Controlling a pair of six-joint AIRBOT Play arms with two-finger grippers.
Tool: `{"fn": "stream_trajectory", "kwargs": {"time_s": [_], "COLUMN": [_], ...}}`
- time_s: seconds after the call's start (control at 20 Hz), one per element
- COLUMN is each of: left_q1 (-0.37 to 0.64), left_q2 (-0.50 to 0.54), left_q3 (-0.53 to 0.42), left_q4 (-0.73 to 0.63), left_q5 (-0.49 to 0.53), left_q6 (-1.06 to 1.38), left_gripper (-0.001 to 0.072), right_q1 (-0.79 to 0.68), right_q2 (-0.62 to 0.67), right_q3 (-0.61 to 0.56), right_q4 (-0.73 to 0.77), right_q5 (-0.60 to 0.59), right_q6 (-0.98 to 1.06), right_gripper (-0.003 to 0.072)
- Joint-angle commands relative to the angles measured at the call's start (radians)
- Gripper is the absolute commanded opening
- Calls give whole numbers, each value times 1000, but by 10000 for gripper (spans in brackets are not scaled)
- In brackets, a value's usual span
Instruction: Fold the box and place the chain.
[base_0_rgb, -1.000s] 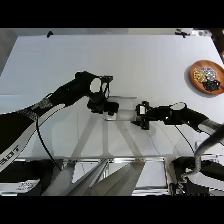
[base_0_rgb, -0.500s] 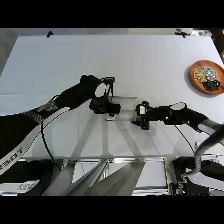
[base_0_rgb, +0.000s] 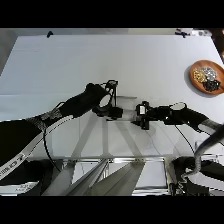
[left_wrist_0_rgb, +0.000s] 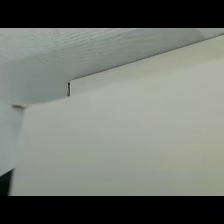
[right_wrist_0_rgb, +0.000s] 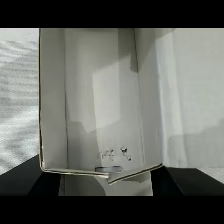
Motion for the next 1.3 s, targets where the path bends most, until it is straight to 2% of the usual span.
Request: {"fn": "stream_trajectory", "kwargs": {"time_s": [0.0,0.05,0.1,0.15,0.2,0.4,0.5,0.85,0.95,1.0,1.25], "left_q1": [-5,-5,-5,-5,-5,-5,-2,0,0,0,-2], "left_q2": [18,20,21,21,21,28,37,37,37,37,32], "left_q3": [-24,-35,-50,-63,-74,-77,-77,-77,-77,-77,-79], "left_q4": [1,2,3,3,3,19,26,21,22,21,19], "left_q5": [47,51,59,66,70,83,85,69,56,49,46], "left_q6": [-16,-28,-38,-43,-51,-80,-84,-175,-175,-175,-175], "left_gripper": [435,433,380,373,334,83,14,22,94,169,178], "right_q1": [0,0,0,0,0,0,0,0,0,0,0], "right_q2": [1,1,1,1,1,1,1,1,1,1,1], "right_q3": [1,1,1,1,1,1,1,1,1,1,1], "right_q4": [-1,-1,-1,-1,-1,-1,-1,-1,-1,-1,-1], "right_q5": [0,0,0,0,0,0,0,0,0,0,0], "right_q6": [-1,-1,-1,-1,-1,-1,-1,-1,-1,-1,-1], "right_gripper": [422,422,422,422,422,422,422,422,422,422,422]}}
